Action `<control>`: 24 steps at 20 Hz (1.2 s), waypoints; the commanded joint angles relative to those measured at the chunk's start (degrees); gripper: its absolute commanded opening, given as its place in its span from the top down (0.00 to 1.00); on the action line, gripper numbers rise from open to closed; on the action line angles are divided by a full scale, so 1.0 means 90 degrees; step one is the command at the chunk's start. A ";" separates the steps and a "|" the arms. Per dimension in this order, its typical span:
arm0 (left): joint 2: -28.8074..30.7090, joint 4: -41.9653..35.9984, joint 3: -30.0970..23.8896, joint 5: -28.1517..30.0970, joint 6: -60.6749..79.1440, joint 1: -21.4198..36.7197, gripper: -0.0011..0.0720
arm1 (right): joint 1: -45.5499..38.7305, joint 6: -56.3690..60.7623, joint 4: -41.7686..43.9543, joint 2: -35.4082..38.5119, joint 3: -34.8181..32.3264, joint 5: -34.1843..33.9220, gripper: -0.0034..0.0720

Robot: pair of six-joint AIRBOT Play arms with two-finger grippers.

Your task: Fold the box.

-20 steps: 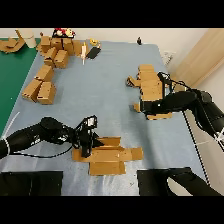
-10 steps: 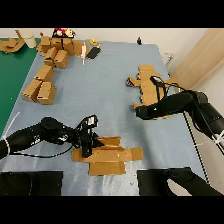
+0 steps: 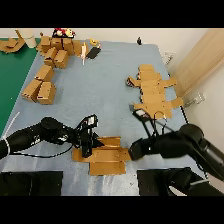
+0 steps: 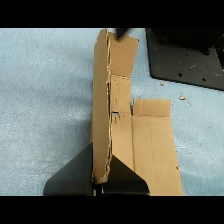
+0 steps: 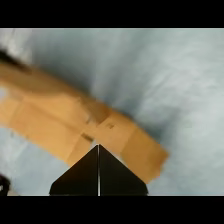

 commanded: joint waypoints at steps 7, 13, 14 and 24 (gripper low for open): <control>-0.0005 0.0000 -0.0002 0.0002 0.0005 -0.0002 0.97 | 0.5068 0.2101 -0.3116 -0.0158 -0.0614 0.1020 0.95; -0.0005 0.0000 -0.0002 0.0005 0.0005 0.0000 0.97 | 0.7242 0.4041 -0.5790 -0.1309 -0.0614 0.1037 0.33; -0.0005 0.0000 -0.0002 0.0005 0.0005 -0.0002 0.97 | 0.7240 0.4039 -0.5782 -0.1460 -0.0614 0.1054 0.32; -0.0005 0.0000 -0.0002 0.0005 0.0005 -0.0002 0.97 | 0.7242 0.3993 -0.4920 -0.1831 -0.0617 0.1365 0.32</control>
